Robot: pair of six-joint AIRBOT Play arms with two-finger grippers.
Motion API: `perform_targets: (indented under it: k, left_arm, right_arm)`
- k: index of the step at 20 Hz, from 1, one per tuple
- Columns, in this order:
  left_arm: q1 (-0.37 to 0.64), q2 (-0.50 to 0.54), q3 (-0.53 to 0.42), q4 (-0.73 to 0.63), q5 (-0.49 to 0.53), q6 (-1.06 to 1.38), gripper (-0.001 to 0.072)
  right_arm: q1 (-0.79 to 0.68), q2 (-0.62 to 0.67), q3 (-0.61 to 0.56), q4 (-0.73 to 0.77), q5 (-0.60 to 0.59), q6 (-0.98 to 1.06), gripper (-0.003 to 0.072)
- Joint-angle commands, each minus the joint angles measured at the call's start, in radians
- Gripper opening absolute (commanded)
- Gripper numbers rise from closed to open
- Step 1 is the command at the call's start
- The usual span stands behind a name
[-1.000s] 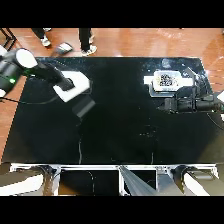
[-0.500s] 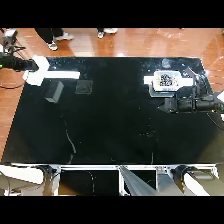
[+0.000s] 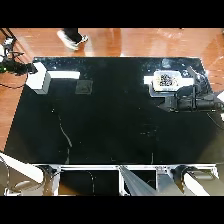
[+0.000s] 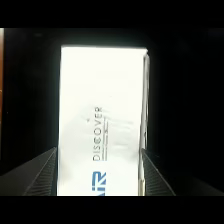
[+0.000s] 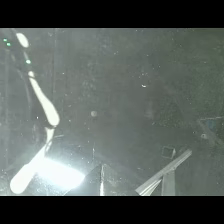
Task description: Fold the box and place the chain.
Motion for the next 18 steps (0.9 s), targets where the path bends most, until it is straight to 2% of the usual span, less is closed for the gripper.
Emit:
perform_targets:
  k: [1,6,7,8,9,11,13,15,16,18]
  left_arm:
    - [0.002,-0.016,0.067,0.001,-0.043,-0.026,0.0641]
    - [-0.006,-0.002,0.329,-0.003,-0.345,-0.150,0.0638]
    - [-0.010,0.017,0.368,-0.017,-0.399,-0.204,0.0550]
    - [-0.013,0.054,0.379,-0.053,-0.453,-0.230,0.0201]
    - [-0.013,0.102,0.364,-0.106,-0.501,-0.233,0.0015]
    - [-0.022,0.205,0.306,-0.187,-0.566,-0.255,0.0013]
    - [-0.069,0.345,0.196,-0.134,-0.591,-0.295,0.0010]
    - [-0.171,0.533,-0.005,0.008,-0.515,-0.280,0.0011]
    - [-0.235,0.655,-0.157,0.060,-0.422,-0.282,0.0011]
    - [-0.348,0.908,-0.500,0.053,-0.214,-0.295,0.0013]
  right_arm:
    - [0.000,0.001,0.000,0.001,-0.004,0.008,0.0019]
    - [-0.001,0.002,0.028,0.004,0.004,0.007,0.0019]
    - [-0.005,0.003,0.066,-0.014,0.019,0.007,0.0019]
    - [-0.011,0.005,0.117,-0.041,0.047,0.008,0.0018]
    - [-0.022,0.010,0.181,-0.085,0.088,0.008,0.0018]
    - [-0.050,0.047,0.286,-0.194,0.154,0.034,0.0018]
    - [-0.078,0.128,0.315,-0.288,0.174,0.073,0.0018]
    - [-0.085,0.240,0.278,-0.381,0.161,0.099,0.0018]
    - [-0.085,0.311,0.228,-0.401,0.122,0.113,0.0018]
    - [-0.085,0.441,0.082,-0.427,0.048,0.146,0.0018]
